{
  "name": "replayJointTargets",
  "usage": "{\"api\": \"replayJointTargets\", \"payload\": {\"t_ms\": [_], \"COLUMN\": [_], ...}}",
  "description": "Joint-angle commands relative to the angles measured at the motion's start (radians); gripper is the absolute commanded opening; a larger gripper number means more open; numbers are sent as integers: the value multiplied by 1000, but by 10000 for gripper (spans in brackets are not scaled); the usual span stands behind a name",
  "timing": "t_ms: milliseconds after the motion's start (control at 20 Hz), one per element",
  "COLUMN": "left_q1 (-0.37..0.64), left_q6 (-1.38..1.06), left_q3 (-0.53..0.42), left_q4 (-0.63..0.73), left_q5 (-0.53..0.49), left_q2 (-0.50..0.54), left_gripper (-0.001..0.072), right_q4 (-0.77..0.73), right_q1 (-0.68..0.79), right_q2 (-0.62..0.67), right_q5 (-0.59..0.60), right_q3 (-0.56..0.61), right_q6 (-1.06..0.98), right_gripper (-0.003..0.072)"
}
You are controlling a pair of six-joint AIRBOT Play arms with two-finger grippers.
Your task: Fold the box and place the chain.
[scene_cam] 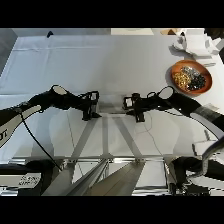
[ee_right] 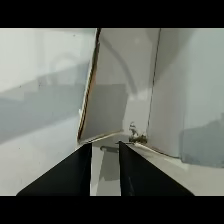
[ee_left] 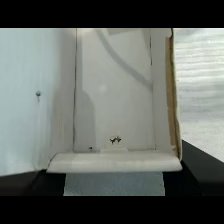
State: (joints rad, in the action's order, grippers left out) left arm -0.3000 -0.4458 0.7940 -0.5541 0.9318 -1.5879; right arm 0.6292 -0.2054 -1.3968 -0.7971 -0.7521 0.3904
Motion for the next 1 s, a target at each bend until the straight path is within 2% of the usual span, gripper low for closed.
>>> {"api": "replayJointTargets", "payload": {"t_ms": [0, 200, 250, 350, 400, 500, 550, 700, 750, 800, 850, 900, 950], "left_q1": [-1, -1, -1, -1, -1, -1, 0, -1, 0, -1, -1, 0, -1], "left_q6": [0, 0, 0, 0, 0, 0, 1, 0, 0, 0, 0, 0, 0], "left_q3": [0, 0, 0, 0, 0, 0, 0, 0, 0, 0, 0, 0, 0], "left_q4": [0, 0, 0, 0, 0, 0, 0, 0, 0, 0, 0, 0, 0], "left_q5": [0, 0, 0, 0, 0, 0, 0, 0, 0, 0, 0, 0, 0], "left_q2": [0, 0, 0, 0, 0, 0, 0, 0, 0, 0, 0, 0, 0], "left_gripper": [275, 275, 275, 275, 275, 275, 275, 275, 275, 275, 275, 275, 275], "right_q4": [-69, -69, -69, -70, -70, -71, -71, -91, -92, -91, -91, -90, -90], "right_q1": [-14, -14, -14, -14, -14, -14, -14, -14, -14, -14, -14, -14, -14], "right_q2": [-10, -10, -10, -10, -10, -10, -10, -10, -10, -10, -10, -8, -4], "right_q5": [34, 36, 32, 28, 27, 27, 27, 27, 27, 27, 20, 1, -8], "right_q3": [0, 0, 0, 0, 0, 0, 0, 0, 0, 0, 0, 0, 0], "right_q6": [7, 7, 7, 7, 7, 7, 7, 3, 2, -1, -2, -2, -5], "right_gripper": [151, 132, 25, 12, 42, 314, 346, 345, 334, 292, 98, 10, 9]}}
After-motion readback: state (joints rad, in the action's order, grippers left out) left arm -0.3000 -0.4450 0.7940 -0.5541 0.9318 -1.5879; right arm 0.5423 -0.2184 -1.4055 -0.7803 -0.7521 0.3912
